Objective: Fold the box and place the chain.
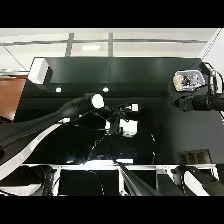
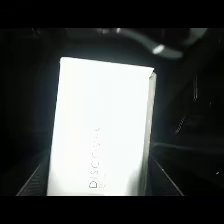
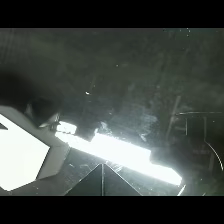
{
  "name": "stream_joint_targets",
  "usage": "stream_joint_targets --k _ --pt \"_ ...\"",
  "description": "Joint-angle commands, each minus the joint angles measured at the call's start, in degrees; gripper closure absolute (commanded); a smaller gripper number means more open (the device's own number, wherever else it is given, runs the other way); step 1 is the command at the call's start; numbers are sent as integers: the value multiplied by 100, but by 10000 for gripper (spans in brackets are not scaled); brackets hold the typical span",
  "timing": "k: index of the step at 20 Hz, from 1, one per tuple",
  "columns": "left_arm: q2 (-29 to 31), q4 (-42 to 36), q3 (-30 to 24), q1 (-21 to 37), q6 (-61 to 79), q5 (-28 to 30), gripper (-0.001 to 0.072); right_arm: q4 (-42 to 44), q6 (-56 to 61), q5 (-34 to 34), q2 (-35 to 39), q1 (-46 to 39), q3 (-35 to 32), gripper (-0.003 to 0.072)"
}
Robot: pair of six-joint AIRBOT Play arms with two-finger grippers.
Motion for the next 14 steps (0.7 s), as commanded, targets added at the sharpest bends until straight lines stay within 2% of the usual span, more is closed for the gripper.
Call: stream_joint_targets --k 1,2,3,4,7,9,12,14 --pt "-85 299 2 -96 4 267 1 2 7 -44 4 -2 -4 677" --pt "-90 310 4 -96 2 258 31 2 9 -44 4 -2 -4 678" --pt "-66 507 24 -96 -184 225 265 2 48 -44 4 -2 -4 677" --pt "-39 981 103 -94 -994 212 360 2 83 -39 4 -2 -4 677" --pt "184 2199 313 186 -2723 -387 362 2 151 -42 4 -2 -4 677" --pt "452 2992 310 667 -3783 -841 362 0 151 -46 4 -2 -4 678" --pt "778 3998 308 1980 -5458 -1764 361 2 151 -74 4 -2 -4 677" --pt "929 4223 308 3143 -6039 -2282 355 2 151 -120 2 -2 -4 677"
